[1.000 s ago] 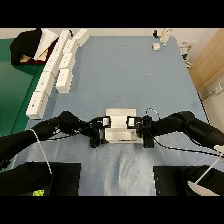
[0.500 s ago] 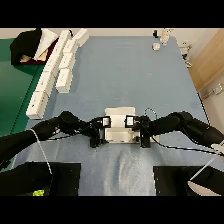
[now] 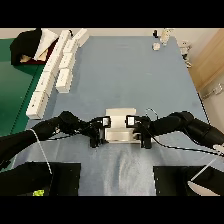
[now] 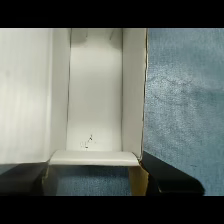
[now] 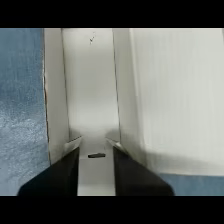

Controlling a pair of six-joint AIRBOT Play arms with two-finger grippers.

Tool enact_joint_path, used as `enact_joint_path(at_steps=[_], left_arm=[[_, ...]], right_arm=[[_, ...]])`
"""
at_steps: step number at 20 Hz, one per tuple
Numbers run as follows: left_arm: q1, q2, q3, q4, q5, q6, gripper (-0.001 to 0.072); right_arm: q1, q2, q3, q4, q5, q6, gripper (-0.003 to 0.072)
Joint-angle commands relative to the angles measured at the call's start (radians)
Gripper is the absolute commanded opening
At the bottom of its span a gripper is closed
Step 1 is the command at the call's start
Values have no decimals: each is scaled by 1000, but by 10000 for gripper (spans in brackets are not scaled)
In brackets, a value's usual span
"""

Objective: Fold the box.

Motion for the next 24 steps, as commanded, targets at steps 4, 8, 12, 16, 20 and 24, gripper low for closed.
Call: enact_joint_path(at_steps=[4, 8, 12, 16, 20, 24], left_arm=[[0, 0, 1, 0, 0, 0, 471], [0, 0, 1, 0, 0, 0, 471], [0, 0, 1, 0, 0, 0, 471], [0, 0, 1, 0, 0, -1, 471], [0, 0, 1, 0, 0, 0, 471], [0, 0, 1, 0, 0, 0, 471]], right_arm=[[0, 117, 3, -409, -83, 611, 2], [-55, 186, 18, -719, -139, 1044, 1], [-325, 145, 22, -620, -310, 1273, 0], [-636, 58, 22, -96, -342, 1078, 0], [-702, -55, 21, 61, -381, 969, 0], [-702, -118, -32, 185, -404, 889, -1]])
